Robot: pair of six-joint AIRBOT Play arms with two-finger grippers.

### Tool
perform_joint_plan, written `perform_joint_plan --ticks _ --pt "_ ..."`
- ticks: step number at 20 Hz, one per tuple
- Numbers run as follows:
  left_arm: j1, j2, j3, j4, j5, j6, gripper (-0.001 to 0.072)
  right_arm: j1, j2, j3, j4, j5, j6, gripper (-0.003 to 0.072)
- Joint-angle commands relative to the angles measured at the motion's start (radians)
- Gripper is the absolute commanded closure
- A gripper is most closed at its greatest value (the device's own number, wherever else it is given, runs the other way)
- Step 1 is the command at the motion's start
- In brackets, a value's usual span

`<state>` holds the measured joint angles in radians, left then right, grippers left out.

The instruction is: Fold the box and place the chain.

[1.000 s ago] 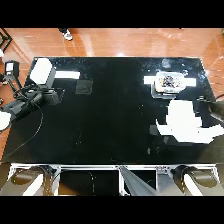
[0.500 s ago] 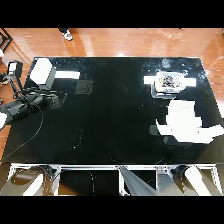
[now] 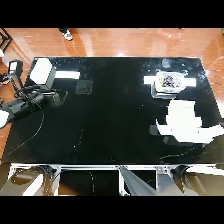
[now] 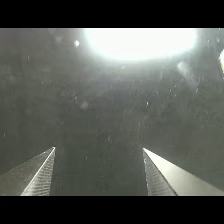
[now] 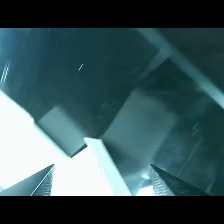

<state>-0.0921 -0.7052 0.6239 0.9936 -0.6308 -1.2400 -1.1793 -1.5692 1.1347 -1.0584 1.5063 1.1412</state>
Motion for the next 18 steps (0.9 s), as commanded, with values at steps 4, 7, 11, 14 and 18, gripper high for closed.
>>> perform_joint_plan --ticks 4,7,11,14,18 --pt "0.0 -0.028 0.001 -0.043 0.027 -0.003 0.0081 0.063 -0.155 0.048 0.071 0.149 -0.077 -0.0022" --pt "0.0 -0.028 0.001 -0.064 0.027 -0.003 0.0081 0.095 -0.167 0.048 0.065 0.139 -0.091 -0.0016" --pt "0.0 -0.029 0.001 -0.072 0.029 -0.003 0.0081 0.148 -0.182 0.048 -0.002 0.167 -0.091 -0.0015" --pt "0.0 -0.029 0.001 -0.072 0.027 -0.003 0.0081 0.143 -0.182 0.048 -0.02 0.189 -0.091 0.0098" --pt "0.0 -0.029 0.001 -0.072 0.028 -0.003 0.0081 0.129 -0.181 0.045 -0.016 0.2 -0.091 0.0404"
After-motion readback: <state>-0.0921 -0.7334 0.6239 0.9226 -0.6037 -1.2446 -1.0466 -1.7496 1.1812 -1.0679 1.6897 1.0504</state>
